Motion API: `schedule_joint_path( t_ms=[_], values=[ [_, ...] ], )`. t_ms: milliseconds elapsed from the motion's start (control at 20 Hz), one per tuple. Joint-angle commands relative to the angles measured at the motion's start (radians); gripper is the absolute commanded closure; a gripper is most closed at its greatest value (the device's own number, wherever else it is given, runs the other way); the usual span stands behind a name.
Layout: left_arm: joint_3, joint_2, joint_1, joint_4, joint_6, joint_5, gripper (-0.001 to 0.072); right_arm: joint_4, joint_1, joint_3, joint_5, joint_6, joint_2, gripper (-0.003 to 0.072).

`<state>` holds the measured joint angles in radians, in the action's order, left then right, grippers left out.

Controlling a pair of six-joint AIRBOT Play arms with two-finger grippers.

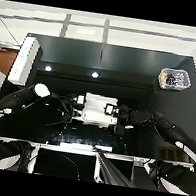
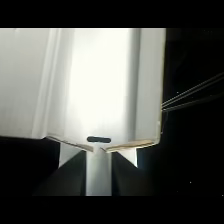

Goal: Fold the box and place the chain.

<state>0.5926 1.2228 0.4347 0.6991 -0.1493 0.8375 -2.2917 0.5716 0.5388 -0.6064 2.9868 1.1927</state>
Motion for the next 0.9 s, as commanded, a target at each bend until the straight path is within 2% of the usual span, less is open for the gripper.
schedule_joint_path(
  t_ms=[0, 100, 250, 400, 850],
  values=[
    [0.000, 0.000, 0.027, -0.009, -0.046, -0.011, 0.0545, 0.000, 0.000, 0.000, 0.000, 0.000, 0.000, 0.0142],
    [0.000, 0.001, 0.045, -0.009, -0.045, -0.045, 0.0554, 0.000, 0.000, 0.000, 0.000, 0.000, 0.000, 0.0142],
    [0.000, 0.010, 0.060, -0.060, -0.045, -0.058, 0.0640, 0.000, 0.000, 0.000, 0.000, 0.000, 0.000, 0.0142],
    [0.000, 0.034, 0.060, -0.136, -0.051, -0.062, 0.0640, 0.000, 0.000, 0.000, 0.000, 0.000, 0.000, 0.0142],
    [0.000, 0.047, 0.060, -0.143, -0.053, -0.039, 0.0635, 0.000, 0.000, 0.000, 0.000, 0.000, 0.000, 0.0142]
  ],
)
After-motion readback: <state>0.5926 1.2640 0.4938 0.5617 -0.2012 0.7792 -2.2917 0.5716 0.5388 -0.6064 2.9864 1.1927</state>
